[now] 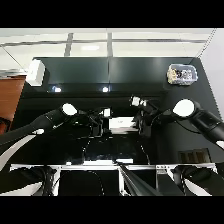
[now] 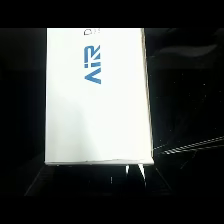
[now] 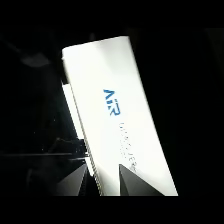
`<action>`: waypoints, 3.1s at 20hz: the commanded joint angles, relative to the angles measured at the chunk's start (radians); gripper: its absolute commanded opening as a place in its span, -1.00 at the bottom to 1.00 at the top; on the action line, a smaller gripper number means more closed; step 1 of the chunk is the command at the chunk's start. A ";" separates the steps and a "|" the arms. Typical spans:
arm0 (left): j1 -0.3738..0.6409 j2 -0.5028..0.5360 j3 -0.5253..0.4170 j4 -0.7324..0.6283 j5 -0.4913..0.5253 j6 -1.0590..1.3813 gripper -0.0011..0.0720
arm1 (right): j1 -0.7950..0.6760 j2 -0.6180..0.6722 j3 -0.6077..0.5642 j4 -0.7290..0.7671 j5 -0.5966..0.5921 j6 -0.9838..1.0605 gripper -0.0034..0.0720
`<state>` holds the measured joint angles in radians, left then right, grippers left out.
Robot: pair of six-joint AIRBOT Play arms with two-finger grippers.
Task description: Fold the box and place the chain.
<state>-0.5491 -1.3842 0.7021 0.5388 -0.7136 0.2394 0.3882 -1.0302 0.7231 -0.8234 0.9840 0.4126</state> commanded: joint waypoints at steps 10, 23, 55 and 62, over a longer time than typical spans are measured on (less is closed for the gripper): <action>-0.001 0.000 -0.001 0.000 0.000 0.000 0.05 | -0.130 -0.049 -0.080 0.347 0.150 0.601 -0.89; -0.001 0.000 -0.001 0.000 0.000 0.000 0.05 | -0.126 -0.230 -0.080 0.293 -0.026 0.613 -0.87; -0.171 -0.126 0.379 0.100 -0.053 -0.481 0.99 | -0.654 0.243 -0.003 0.063 0.347 0.647 -0.87; -0.171 -0.195 0.412 0.103 -0.177 -0.541 0.99 | -0.654 0.243 -0.004 0.061 0.340 0.645 -0.87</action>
<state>-0.7170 -1.5600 1.1015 0.6399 -0.8459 -0.2749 -0.2653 -0.7876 0.7197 -0.7601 1.3315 1.0592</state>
